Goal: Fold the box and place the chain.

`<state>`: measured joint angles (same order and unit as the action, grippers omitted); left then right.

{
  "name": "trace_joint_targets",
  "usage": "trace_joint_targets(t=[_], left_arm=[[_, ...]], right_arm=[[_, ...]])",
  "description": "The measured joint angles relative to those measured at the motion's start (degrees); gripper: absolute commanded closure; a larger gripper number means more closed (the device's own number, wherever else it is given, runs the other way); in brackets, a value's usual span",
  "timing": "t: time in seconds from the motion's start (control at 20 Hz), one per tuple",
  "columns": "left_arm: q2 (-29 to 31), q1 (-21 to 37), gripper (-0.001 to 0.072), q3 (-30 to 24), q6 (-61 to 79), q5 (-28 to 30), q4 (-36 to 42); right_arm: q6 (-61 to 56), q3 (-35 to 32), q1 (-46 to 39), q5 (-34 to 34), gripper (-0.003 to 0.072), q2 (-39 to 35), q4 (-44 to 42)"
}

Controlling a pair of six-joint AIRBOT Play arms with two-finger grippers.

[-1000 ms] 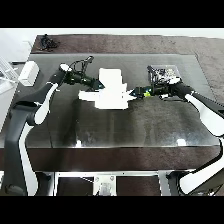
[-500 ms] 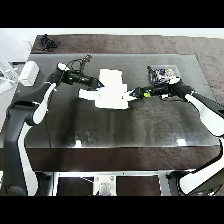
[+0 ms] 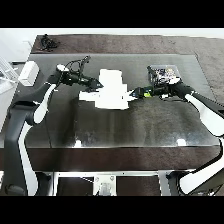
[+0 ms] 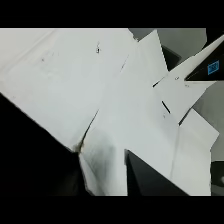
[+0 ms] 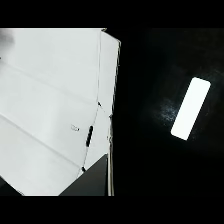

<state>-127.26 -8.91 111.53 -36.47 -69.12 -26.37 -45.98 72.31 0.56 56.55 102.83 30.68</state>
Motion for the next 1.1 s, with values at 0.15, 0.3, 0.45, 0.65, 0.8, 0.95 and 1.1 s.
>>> trace_joint_targets(t=[0.15,0.3,0.45,0.65,0.8,0.95,1.1], left_arm=[[-0.24,-0.02,0.046,0.0,1.01,-0.02,1.44],[-0.33,-0.02,0.0459,0.0,1.81,0.09,2.45],[-0.35,-0.02,0.0459,0.0,2.12,0.42,2.95],[-0.35,-0.02,0.0592,0.0,2.36,1.03,3.52],[-0.39,0.0,0.0691,0.0,2.97,0.59,3.65],[-0.39,0.09,0.0692,0.0,7.87,-1.42,4.33],[-0.39,0.04,0.0696,-0.04,15.41,-4.2,4.79]], right_arm=[[-0.02,0.0,0.0,0.0,0.0676,0.0,0.04],[0.0,0.0,0.0,-0.02,0.0676,0.0,0.02],[0.0,0.0,0.0,0.0,0.0677,0.0,0.02],[0.07,0.0,0.0,0.0,0.0676,0.0,0.02],[0.11,0.0,0.0,0.0,0.0675,0.0,0.02],[0.37,0.0,-0.04,-0.02,0.0447,0.0,0.15],[2.29,0.0,-0.79,0.0,0.0376,0.0,0.07]])
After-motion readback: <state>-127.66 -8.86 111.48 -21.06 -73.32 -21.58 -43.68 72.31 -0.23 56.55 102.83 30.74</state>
